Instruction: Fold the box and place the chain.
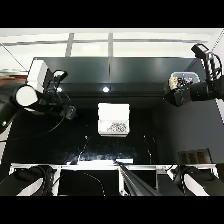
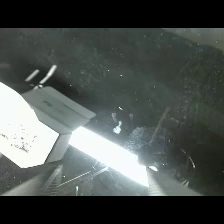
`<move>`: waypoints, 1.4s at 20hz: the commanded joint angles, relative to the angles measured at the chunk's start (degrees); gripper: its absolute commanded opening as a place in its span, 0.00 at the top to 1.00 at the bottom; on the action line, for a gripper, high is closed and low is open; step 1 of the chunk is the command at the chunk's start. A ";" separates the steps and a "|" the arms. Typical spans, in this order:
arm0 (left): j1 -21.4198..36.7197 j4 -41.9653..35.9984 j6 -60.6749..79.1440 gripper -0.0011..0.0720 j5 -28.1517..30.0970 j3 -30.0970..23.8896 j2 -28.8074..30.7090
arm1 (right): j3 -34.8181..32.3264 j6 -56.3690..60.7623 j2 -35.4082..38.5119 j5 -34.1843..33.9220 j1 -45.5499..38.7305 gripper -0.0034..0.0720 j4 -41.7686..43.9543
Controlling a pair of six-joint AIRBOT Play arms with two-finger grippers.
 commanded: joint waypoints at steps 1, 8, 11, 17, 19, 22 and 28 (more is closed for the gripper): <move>7.96 -24.76 31.95 0.01 8.48 -9.31 1.22 | 0.04 1.70 0.00 -0.98 -0.04 0.02 0.04; 2.03 -26.93 63.25 0.05 12.48 -12.94 -5.60 | 0.04 1.68 0.00 -2.99 -0.04 0.02 -0.57; -1.05 -26.32 71.65 0.05 12.35 -12.96 -8.76 | 0.04 1.70 0.00 -2.69 -0.04 0.02 -0.74; -1.60 -31.23 85.33 0.02 15.17 -12.92 -10.10 | 0.04 1.75 0.00 -2.62 -0.04 0.02 -1.55; -1.55 -33.66 85.42 0.02 15.08 -12.92 -11.98 | 0.04 1.75 0.00 -1.86 -0.04 0.02 -1.60; -1.53 -34.05 88.48 0.02 14.73 -12.92 -15.06 | 0.04 1.81 0.00 -1.38 -0.04 0.02 -1.60; -1.55 -41.53 99.32 0.02 13.42 -12.92 -17.94 | 0.04 1.92 -0.02 -1.68 -0.04 0.02 -1.57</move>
